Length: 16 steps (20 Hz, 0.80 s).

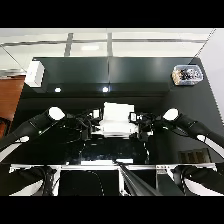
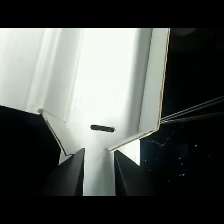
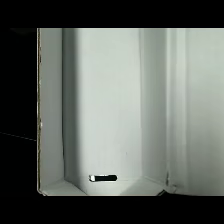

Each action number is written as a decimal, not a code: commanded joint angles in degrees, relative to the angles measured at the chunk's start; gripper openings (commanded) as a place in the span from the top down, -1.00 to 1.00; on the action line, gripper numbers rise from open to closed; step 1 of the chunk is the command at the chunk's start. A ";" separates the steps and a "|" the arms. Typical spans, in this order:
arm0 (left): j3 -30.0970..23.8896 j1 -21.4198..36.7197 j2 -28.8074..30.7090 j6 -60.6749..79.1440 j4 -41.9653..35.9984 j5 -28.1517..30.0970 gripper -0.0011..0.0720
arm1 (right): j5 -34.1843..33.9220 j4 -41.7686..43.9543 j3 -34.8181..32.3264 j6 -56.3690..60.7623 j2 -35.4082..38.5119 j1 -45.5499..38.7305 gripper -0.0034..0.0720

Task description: Fold the box and place the chain.

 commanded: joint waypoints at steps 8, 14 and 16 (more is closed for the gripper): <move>1.18 0.15 0.20 -0.61 5.90 -1.62 -0.04 | -0.02 0.09 0.02 0.22 0.00 0.02 0.57; 1.81 -0.07 -0.46 3.78 -2.99 -1.99 -0.37 | -0.11 0.09 0.02 0.22 0.00 0.02 0.57; 2.08 -0.07 -0.61 4.09 -4.28 -2.08 0.04 | -0.11 0.11 0.02 0.22 0.00 0.02 0.57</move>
